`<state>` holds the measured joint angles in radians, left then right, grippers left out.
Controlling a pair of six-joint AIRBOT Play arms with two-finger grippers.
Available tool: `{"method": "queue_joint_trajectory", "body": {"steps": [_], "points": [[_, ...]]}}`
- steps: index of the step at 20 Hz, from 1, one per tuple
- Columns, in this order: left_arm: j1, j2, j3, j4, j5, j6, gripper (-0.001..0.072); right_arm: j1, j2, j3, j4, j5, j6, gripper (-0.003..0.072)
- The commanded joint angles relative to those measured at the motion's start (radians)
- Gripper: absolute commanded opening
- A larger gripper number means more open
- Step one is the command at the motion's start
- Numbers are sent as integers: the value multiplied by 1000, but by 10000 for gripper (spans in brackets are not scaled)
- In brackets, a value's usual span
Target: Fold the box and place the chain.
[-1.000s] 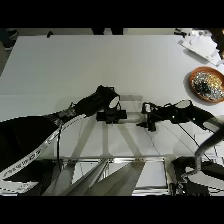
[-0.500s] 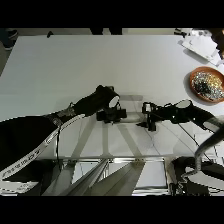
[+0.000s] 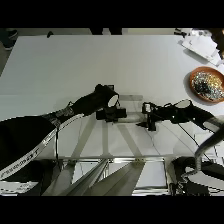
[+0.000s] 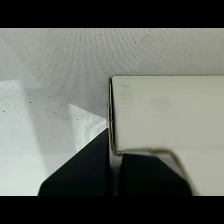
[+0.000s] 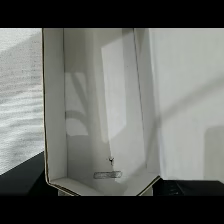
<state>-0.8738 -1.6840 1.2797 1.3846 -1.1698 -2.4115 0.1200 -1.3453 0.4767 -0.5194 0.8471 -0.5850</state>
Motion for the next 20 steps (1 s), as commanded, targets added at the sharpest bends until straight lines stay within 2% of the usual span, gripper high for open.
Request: {"method": "queue_joint_trajectory", "body": {"steps": [1, 4, 5, 8, 9, 14, 15, 18, 20], "points": [[-2, -6, 0, -4, 10, 6, 4, 0, 1, -1, 0, 1, 2, 432], [-1, -7, 0, -24, 10, 38, 14, 0, 1, -1, 0, 1, 2, 432], [-1, -5, 0, -37, 10, 66, 39, 0, 1, -1, 0, 2, 2, 432], [8, 19, 0, -44, -14, 187, 393, 1, 1, -1, 1, 1, 2, 432], [17, 29, 0, -44, -17, 224, 439, 1, 1, -1, 0, 2, 2, 432], [82, 106, -8, -42, -25, 420, 462, 1, 1, -1, 0, 1, 2, 432], [99, 134, -19, -41, -24, 515, 472, 1, 1, -1, 0, 2, 2, 432], [169, 262, -108, -40, -10, 990, 674, 0, 1, -1, 0, 2, 2, 432], [235, 385, -237, -47, 83, 1347, 696, 0, 1, -1, 0, 2, 2, 432]]}}
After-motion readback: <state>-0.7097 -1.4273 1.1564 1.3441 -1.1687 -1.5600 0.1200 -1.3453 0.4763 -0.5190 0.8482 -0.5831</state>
